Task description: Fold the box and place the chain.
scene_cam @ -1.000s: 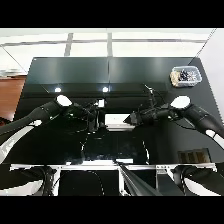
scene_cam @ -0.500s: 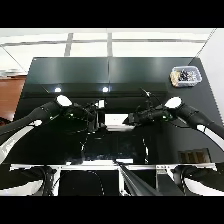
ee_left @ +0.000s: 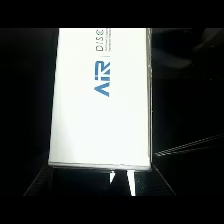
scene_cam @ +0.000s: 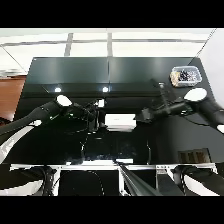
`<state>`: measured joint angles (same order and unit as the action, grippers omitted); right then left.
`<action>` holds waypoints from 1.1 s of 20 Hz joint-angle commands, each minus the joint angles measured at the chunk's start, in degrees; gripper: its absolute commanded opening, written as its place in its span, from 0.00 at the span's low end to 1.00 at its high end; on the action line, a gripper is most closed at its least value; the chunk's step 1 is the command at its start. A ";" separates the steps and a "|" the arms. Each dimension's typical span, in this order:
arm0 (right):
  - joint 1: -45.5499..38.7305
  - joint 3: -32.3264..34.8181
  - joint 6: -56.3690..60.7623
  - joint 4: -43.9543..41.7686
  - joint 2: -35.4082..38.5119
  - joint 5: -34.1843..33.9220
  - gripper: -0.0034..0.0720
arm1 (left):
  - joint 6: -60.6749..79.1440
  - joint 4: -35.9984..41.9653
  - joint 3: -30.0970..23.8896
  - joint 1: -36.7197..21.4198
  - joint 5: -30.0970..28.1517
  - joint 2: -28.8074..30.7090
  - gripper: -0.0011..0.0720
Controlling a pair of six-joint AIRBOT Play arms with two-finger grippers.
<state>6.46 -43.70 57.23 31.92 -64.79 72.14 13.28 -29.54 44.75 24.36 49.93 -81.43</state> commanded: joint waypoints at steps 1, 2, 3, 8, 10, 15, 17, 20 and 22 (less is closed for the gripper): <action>-7.37 -0.63 5.18 9.35 7.08 7.72 0.06 | -2.03 -0.76 0.07 -0.31 0.02 1.40 0.75; -8.79 -0.61 6.38 11.91 8.52 9.16 0.06 | -4.79 -2.10 0.07 -0.55 0.04 2.32 1.00; -10.16 -0.61 6.95 14.25 10.03 10.23 0.06 | -8.31 -3.06 0.09 -0.83 0.31 2.95 0.99; -14.45 -0.61 7.13 16.24 13.60 10.80 0.06 | -9.68 -2.47 0.76 -0.94 6.62 6.71 0.99; -14.43 -0.48 7.10 16.02 13.60 9.51 0.06 | -9.84 1.81 2.86 0.46 6.91 7.56 0.99; -14.43 -0.44 7.10 15.06 13.60 6.36 0.06 | -12.24 4.94 11.78 7.37 2.56 0.90 0.99; -14.43 -0.44 7.04 15.08 13.60 6.25 0.07 | -13.33 4.94 14.73 9.22 1.46 -3.63 0.99; -14.43 -0.44 6.80 15.10 13.57 6.23 0.06 | -17.55 4.76 16.61 10.23 1.38 -7.78 0.99; -14.43 -0.44 6.69 15.10 13.60 5.84 0.06 | -21.14 4.61 16.59 10.34 1.38 -9.07 0.99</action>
